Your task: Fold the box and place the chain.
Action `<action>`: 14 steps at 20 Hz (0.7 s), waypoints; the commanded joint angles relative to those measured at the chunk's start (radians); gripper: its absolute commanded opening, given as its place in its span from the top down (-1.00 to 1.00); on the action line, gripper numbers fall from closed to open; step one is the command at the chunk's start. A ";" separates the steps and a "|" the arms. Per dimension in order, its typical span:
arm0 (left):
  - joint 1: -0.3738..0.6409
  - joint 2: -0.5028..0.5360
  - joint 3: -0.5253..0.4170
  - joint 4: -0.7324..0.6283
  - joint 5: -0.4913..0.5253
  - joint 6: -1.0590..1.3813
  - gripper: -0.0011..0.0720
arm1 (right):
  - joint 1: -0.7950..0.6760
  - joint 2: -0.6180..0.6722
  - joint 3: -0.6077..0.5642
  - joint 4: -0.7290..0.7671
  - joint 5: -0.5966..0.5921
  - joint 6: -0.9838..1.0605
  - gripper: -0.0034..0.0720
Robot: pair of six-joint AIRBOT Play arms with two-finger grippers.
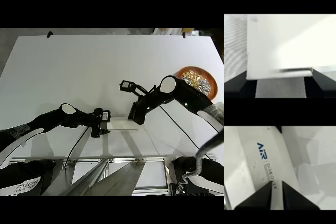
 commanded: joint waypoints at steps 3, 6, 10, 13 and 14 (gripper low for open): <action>0.000 0.000 0.000 0.000 0.000 0.000 0.08 | 0.085 0.073 -0.026 -0.014 -0.032 -0.105 0.25; 0.000 0.000 0.000 0.000 0.000 0.000 0.08 | 0.140 0.073 -0.029 -0.048 -0.064 -0.117 0.11; 0.000 0.000 0.000 0.000 0.001 0.000 0.08 | 0.184 0.073 -0.029 -0.109 -0.135 -0.116 0.00; 0.000 0.000 0.000 0.000 0.001 0.000 0.08 | 0.183 0.073 -0.029 -0.126 -0.160 -0.116 0.00; 0.000 0.000 0.000 0.000 0.000 0.000 0.08 | 0.183 0.073 -0.029 -0.130 -0.160 -0.116 0.00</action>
